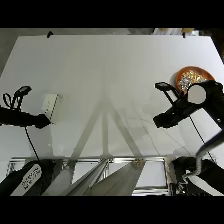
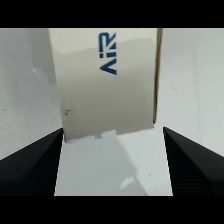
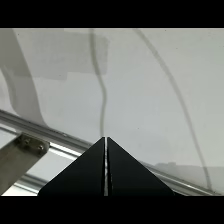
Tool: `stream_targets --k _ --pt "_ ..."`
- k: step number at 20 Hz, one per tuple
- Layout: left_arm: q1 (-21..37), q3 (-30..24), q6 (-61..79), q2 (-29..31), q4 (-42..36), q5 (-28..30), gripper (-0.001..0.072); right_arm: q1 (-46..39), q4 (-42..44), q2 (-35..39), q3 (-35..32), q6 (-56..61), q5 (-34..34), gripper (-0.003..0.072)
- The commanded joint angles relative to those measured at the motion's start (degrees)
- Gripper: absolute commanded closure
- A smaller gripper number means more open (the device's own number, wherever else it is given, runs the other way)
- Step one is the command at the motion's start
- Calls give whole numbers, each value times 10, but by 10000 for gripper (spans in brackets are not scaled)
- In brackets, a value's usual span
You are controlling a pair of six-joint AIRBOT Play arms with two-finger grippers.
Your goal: Fold the box and place the chain.
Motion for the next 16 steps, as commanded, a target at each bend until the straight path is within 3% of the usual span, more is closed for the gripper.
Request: stream_targets --k 1,8,16 --pt "-35 0 -6 61 11 -8 7 0 0 0 1 0 0 664" --pt "-95 0 -56 189 25 7 8 0 0 0 1 0 0 664" --pt "-95 0 -65 204 23 32 8 0 0 0 1 0 0 664"
